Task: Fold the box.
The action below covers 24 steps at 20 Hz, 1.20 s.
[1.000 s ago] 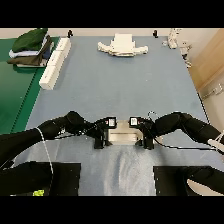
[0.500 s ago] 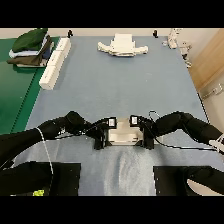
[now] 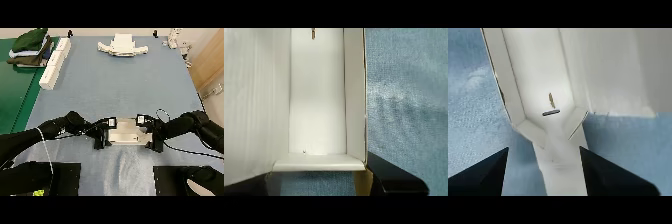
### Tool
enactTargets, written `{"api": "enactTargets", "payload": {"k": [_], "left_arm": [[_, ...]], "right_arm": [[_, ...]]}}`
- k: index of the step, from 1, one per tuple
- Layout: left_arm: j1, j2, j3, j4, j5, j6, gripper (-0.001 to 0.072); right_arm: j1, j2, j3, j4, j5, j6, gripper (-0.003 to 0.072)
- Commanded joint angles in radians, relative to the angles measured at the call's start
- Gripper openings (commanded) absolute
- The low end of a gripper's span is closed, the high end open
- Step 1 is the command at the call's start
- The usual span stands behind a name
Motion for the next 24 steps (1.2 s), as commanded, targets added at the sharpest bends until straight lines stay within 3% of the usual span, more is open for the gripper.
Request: {"api": "enactTargets", "payload": {"k": [1,4,6,11,13,15,19,24], "left_arm": [[0.001,0.0,0.0,0.0,0.0,-0.001,0.0512],[0.0,0.0,0.0,0.0,0.0,-0.001,0.0512],[0.0,0.0,0.0,0.0,0.0,-0.001,0.0512],[0.0,0.0,0.0,0.0,0.0,-0.001,0.0512],[0.0,0.0,0.0,0.0,0.0,-0.001,0.0512],[0.0,0.0,0.0,0.0,0.0,-0.001,0.0511],[0.0,0.0,0.0,0.0,0.0,-0.001,0.0512],[0.0,0.0,0.0,0.0,0.0,-0.001,0.0512]], "right_arm": [[0.0,0.073,0.006,0.032,-0.151,0.336,0.0708],[0.003,0.093,0.006,0.348,-0.134,0.512,0.0706],[0.04,0.093,0.006,0.461,-0.009,0.574,0.07],[0.111,0.048,0.006,0.455,0.489,0.782,0.0279],[0.111,-0.014,0.006,0.419,0.608,0.844,0.0279],[0.112,-0.091,0.006,0.417,0.65,0.875,0.0279],[0.113,-0.203,0.006,0.418,0.637,0.875,0.0279],[0.113,-0.222,0.006,0.418,0.63,0.875,0.0279]]}}
